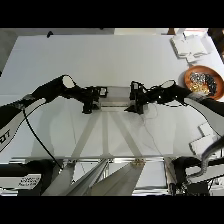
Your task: Fold the box and place the chain.
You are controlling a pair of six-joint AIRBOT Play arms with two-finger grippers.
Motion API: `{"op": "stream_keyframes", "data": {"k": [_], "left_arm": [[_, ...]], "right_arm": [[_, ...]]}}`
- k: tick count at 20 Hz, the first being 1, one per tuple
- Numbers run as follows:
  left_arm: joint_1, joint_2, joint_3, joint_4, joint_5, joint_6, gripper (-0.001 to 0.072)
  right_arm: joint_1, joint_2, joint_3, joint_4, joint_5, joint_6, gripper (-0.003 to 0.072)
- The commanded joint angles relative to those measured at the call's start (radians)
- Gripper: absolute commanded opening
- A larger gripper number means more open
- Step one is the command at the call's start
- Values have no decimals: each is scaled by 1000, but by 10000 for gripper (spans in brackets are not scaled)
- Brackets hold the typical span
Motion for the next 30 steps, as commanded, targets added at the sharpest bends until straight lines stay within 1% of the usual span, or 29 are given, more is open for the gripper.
{"op": "stream_keyframes", "data": {"k": [1,2,4,6,10,11,12,13,16,17,18,20,21,23,24,25,26,27,28,30], "left_arm": [[11,22,0,-24,6,1,344],[14,26,0,-47,1,1,342],[17,26,0,-105,-5,2,312],[17,26,0,-156,-5,23,312],[17,24,0,-182,-11,52,309],[17,22,0,-181,-11,52,231],[17,21,0,-182,-10,52,135],[17,18,0,-182,-7,52,107],[16,0,0,-184,-5,51,107],[16,-8,0,-190,-5,51,116],[16,-14,0,-201,-4,51,154],[16,-21,0,-208,-3,48,380],[16,-22,0,-208,-3,48,450],[17,-22,0,-208,-4,45,448],[17,-22,0,-208,-4,44,413],[17,-21,0,-208,-5,44,319],[17,-21,0,-208,-6,44,199],[17,-17,0,-208,-13,44,47],[17,-10,0,-208,-21,44,10],[18,13,0,-208,-30,44,10]], "right_arm": [[0,0,1,0,0,0,399],[1,0,1,0,0,1,399],[0,0,1,0,0,0,399],[0,0,1,0,0,0,399],[1,0,1,0,0,0,399],[0,0,1,0,0,0,399],[0,0,1,0,0,0,399],[0,0,1,0,0,0,399],[0,0,1,0,0,0,399],[0,0,1,0,0,1,399],[0,0,1,0,0,1,399],[0,0,1,0,0,0,399],[0,0,1,0,0,0,399],[0,0,1,0,0,0,399],[0,0,1,0,0,0,399],[0,0,1,0,0,0,399],[0,0,1,0,0,0,399],[0,0,1,0,0,1,399],[0,0,1,0,0,0,399],[0,0,1,0,0,0,399]]}}
